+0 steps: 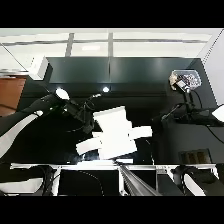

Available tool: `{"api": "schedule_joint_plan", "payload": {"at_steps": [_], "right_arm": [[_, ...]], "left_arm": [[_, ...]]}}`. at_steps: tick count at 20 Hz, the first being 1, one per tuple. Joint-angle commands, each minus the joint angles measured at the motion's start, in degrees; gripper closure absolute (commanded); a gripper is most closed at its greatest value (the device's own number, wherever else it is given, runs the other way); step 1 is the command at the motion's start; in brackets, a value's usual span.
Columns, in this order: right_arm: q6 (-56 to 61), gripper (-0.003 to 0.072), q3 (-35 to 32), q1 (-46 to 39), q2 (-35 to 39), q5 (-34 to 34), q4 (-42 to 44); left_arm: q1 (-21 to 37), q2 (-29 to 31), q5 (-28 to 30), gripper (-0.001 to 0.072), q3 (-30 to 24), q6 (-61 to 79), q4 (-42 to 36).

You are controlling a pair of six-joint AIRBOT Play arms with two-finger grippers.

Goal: Fold the box and place the chain.

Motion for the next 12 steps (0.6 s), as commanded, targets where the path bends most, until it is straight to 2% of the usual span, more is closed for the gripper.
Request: {"api": "schedule_joint_plan", "payload": {"at_steps": [1,2,3,4,5,8,12], "right_arm": [[-1.2,0.0077,2.2,-0.9,0.0,-4.5,-6.8],[-1.3,0.0281,2.2,-0.8,0.0,-4.5,-3.6],[-2.5,0.0349,1.9,-0.1,0.0,-4.6,-1.6],[-4.3,0.0198,1.2,0.8,-0.1,-4.6,-1.3],[-5.8,-0.0012,0.2,1.7,-0.2,-4.6,-1.6],[-12.3,-0.0016,-3.8,4.4,-0.2,-4.8,-1.5],[-29.0,-0.0016,-9.8,9.6,-0.3,-6.0,-0.8]], "left_arm": [[-5.4,6.4,15.2,0.0685,1.0,8.6,8.6],[-6.6,6.6,17.7,0.0684,1.0,8.9,10.6],[-7.7,6.2,19.0,0.0685,1.0,8.9,11.7],[-8.5,5.6,19.3,0.0684,1.0,8.9,11.6],[-9.0,5.0,19.3,0.0685,1.0,8.9,11.0],[-10.5,4.7,20.9,0.0684,0.2,9.0,11.0],[-10.5,4.7,20.7,0.0683,-1.5,9.5,11.1]]}}
